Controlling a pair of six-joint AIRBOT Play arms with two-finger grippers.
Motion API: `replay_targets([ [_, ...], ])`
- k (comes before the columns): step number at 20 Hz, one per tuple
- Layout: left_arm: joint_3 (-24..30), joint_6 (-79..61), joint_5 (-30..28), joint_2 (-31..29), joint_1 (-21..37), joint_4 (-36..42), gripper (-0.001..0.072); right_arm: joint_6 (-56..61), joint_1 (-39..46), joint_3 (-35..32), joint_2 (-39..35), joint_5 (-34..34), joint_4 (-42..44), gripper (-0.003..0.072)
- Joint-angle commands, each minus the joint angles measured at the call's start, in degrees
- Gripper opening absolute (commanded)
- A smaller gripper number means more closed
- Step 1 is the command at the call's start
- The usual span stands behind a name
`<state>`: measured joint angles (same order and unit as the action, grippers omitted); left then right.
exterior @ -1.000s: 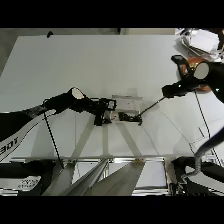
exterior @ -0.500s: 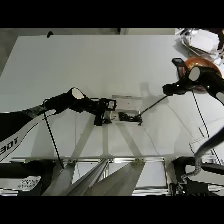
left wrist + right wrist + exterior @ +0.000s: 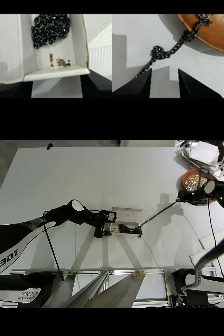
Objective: Fold the box and place the chain.
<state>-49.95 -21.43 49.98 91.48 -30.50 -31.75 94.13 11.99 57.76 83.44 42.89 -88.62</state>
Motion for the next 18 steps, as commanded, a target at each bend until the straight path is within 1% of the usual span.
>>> replay_targets([
  [1, 0.0, 0.0, 0.0, 0.0, 0.0, 0.0, 0.0276, 0.6, 0.7, 0.0, 2.3, -1.7, 0.6, 0.0359],
  [7, 0.0, 0.0, 0.0, 0.0, 0.0, 0.0, 0.0276, -0.3, -0.3, 0.0, 3.4, -5.0, 2.7, 0.0359],
  [11, 0.0, 0.0, 0.0, 0.0, 0.0, 0.0, 0.0276, -1.2, -2.0, 0.0, 5.2, -4.9, 2.9, 0.0349],
  [14, 0.0, 0.0, 0.0, 0.0, 0.0, 0.0, 0.0276, -1.2, -2.3, 0.0, 7.0, -3.6, 2.9, 0.0260],
  [15, 0.0, 0.0, 0.0, 0.0, 0.0, 0.0, 0.0276, -1.2, -2.3, 0.0, 6.9, -3.3, 2.8, 0.0170],
  [17, 0.0, 0.0, 0.0, 0.0, 0.0, 0.0, 0.0276, -2.0, -2.3, 0.0, 6.0, -3.1, 2.8, 0.0013],
  [18, 0.0, 0.0, 0.0, 0.0, 0.0, 0.0, 0.0276, -2.7, -2.3, 0.0, 5.2, -3.1, 2.8, 0.0013],
])
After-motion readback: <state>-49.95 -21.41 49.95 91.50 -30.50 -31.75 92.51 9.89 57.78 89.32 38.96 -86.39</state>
